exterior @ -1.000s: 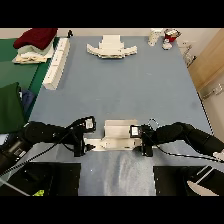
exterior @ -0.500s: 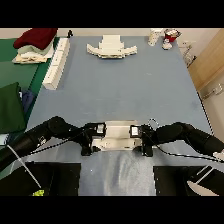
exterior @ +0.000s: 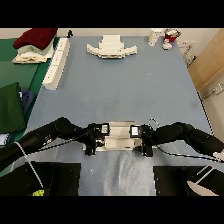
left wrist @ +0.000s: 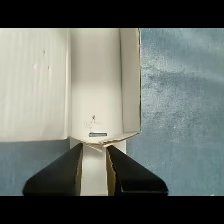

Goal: Fold the box.

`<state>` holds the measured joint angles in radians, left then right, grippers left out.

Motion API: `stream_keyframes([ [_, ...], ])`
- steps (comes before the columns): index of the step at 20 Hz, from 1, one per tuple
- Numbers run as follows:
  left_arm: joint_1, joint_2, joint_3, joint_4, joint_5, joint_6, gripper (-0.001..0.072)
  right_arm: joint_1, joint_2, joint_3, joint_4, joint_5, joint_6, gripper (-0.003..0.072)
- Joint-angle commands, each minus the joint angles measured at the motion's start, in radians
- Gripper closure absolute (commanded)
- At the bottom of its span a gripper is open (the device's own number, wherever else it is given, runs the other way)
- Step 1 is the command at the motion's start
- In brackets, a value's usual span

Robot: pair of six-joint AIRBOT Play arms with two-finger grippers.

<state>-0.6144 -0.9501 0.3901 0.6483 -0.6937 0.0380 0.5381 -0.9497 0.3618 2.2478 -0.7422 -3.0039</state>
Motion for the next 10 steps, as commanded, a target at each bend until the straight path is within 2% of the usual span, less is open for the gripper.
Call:
stream_keyframes([
  [1,-0.028,-0.005,0.000,-0.045,0.033,0.017,0.0485,0.000,0.000,0.000,0.000,0.000,0.000,0.0214],
  [4,-0.028,-0.005,0.000,-0.095,0.075,0.045,0.0485,0.000,0.000,0.000,0.000,0.000,0.000,0.0214],
  [9,-0.029,-0.005,0.000,-0.100,0.071,0.045,0.0490,0.000,0.000,0.000,0.000,0.000,0.000,0.0214],
  [10,-0.029,-0.005,0.000,-0.107,0.069,0.045,0.0650,0.000,0.000,0.000,0.000,0.000,0.000,0.0214],
])
